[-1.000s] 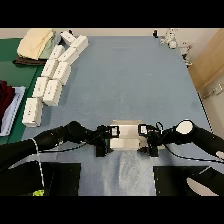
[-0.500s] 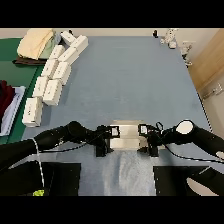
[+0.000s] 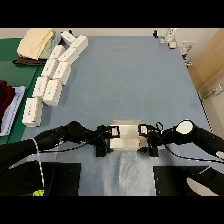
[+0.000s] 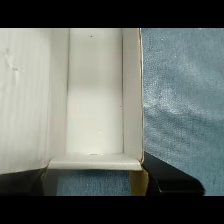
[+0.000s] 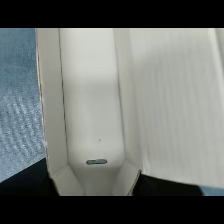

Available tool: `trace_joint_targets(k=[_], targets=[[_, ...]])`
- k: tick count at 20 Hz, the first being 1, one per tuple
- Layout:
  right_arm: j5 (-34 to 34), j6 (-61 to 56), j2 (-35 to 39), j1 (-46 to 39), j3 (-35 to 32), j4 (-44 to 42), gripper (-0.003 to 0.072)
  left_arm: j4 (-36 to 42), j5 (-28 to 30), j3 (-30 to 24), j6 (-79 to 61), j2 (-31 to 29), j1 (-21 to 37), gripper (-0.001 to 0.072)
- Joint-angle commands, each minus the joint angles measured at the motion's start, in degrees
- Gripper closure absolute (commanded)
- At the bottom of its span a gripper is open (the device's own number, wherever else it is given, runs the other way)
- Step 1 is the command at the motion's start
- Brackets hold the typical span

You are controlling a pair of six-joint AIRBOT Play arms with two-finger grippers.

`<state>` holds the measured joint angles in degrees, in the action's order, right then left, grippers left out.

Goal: Fold the box.

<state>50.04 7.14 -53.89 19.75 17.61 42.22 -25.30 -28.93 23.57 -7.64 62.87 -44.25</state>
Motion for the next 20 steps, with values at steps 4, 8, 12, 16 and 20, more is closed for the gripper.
trace_joint_targets(k=[4, 8, 12, 16, 20], targets=[[0.0, -0.1, -0.1, 0.0, 0.0, 0.0, 0.0159, 0.0, 0.0, 0.0, 0.0, 0.0, 0.1, 0.0218], [-0.1, -4.5, 0.3, 0.0, 0.1, 1.2, -0.0034, 0.0, 0.0, 0.0, 0.0, 0.0, 0.0, 0.0219], [0.0, -12.1, 3.7, 0.0, 0.1, 7.1, -0.0034, 0.0, 0.0, 0.0, 0.0, 0.0, 0.0, 0.0219], [2.3, -32.7, 9.1, -0.1, 1.1, 22.5, -0.0034, 0.0, 0.0, 0.0, 0.0, 0.0, 0.0, 0.0218], [12.5, -55.4, 14.8, 0.0, 5.5, 32.6, -0.0034, 0.0, 0.0, 0.0, 0.0, 0.0, 0.0, 0.0219]])
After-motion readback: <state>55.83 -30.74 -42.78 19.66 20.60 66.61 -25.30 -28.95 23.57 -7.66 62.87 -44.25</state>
